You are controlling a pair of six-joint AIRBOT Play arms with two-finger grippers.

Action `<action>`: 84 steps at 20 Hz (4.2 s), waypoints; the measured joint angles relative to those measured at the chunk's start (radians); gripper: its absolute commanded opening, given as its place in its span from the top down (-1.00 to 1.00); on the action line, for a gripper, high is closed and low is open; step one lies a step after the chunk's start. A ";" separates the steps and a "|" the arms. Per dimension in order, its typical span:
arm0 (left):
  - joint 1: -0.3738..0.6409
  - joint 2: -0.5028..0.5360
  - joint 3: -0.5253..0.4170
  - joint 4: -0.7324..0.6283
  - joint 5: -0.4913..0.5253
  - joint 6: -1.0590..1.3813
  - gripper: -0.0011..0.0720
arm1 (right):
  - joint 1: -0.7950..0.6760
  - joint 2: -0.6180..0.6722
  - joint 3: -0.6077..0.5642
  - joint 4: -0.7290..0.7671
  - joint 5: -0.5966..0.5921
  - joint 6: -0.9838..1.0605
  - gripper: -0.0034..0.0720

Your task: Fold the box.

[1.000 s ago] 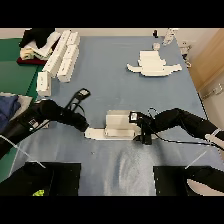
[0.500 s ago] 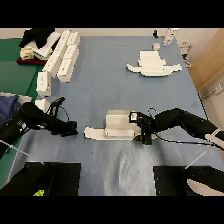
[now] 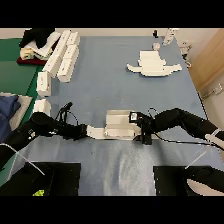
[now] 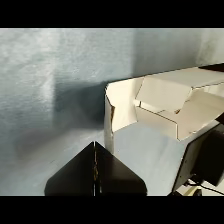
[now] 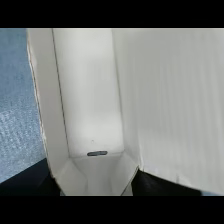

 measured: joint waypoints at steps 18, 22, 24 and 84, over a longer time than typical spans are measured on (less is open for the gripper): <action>-0.126 -0.029 0.041 -0.171 0.035 0.084 0.53 | 0.000 0.000 0.000 0.000 0.000 0.000 -0.47; -0.134 -0.028 0.043 -0.235 0.032 0.124 0.18 | 0.000 0.000 0.000 0.000 0.000 0.000 -0.47; -0.136 -0.027 0.043 -0.251 0.037 0.134 0.18 | 0.000 0.000 0.000 0.000 0.000 0.000 -0.47; -0.692 -0.502 0.665 0.739 -0.154 -0.994 0.18 | 0.000 0.000 0.000 0.000 0.000 0.000 -0.47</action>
